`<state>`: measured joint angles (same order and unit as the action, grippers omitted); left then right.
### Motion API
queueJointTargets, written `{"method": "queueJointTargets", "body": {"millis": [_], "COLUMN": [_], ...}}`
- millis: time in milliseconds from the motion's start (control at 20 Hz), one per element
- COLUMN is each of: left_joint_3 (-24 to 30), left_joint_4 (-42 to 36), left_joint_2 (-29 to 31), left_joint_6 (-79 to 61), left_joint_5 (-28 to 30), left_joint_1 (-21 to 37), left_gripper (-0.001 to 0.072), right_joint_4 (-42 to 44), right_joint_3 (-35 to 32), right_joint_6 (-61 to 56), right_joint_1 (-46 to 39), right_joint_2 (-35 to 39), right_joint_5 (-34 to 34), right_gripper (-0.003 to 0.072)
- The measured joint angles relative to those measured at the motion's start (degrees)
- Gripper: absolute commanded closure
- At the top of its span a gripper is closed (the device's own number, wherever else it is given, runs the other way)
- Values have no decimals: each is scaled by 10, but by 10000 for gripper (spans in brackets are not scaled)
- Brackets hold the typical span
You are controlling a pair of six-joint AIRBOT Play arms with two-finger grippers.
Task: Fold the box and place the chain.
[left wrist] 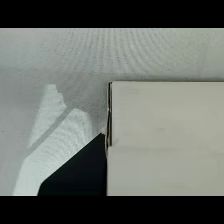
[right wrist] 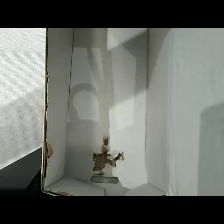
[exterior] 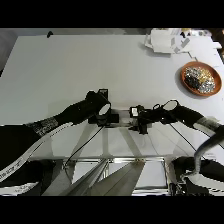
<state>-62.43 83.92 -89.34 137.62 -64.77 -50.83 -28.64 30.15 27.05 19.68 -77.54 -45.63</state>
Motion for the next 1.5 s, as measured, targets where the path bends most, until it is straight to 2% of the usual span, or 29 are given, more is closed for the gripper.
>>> {"method": "queueJointTargets", "body": {"millis": [100,150,250,300,500,750,900,950,1000,1050,1100,1200,1250,1400,1450,1500], "left_joint_3": [0,0,2,1,1,2,26,45,69,100,133,203,236,306,318,327], "left_joint_4": [1,1,2,3,9,8,23,31,37,42,40,1,-34,-178,-226,-281], "left_joint_2": [-1,0,8,17,56,115,192,228,269,315,357,432,456,464,448,423], "left_joint_6": [0,0,0,0,-24,-98,-185,-220,-261,-312,-369,-526,-618,-928,-1019,-1111], "left_joint_5": [-1,0,-3,-3,-12,-80,-116,-121,-123,-107,-87,-35,-9,54,69,83], "left_joint_1": [0,0,1,2,7,19,41,52,69,92,118,185,220,315,334,347], "left_gripper": [687,644,478,448,437,436,432,407,346,252,194,192,146,105,10,12], "right_joint_4": [0,0,0,0,0,0,0,0,0,0,0,0,0,0,0,0], "right_joint_3": [0,0,0,0,0,0,0,0,0,0,0,0,0,0,0,0], "right_joint_6": [0,0,0,0,0,0,0,0,0,0,0,0,0,0,0,0], "right_joint_1": [0,0,0,0,0,0,0,0,0,0,0,0,0,0,0,0], "right_joint_2": [0,0,0,0,0,0,0,0,0,0,0,0,0,0,0,0], "right_joint_5": [0,0,0,0,0,0,0,0,0,0,0,0,0,0,0,0], "right_gripper": [417,417,417,417,417,417,417,417,417,417,417,417,417,417,417,417]}}
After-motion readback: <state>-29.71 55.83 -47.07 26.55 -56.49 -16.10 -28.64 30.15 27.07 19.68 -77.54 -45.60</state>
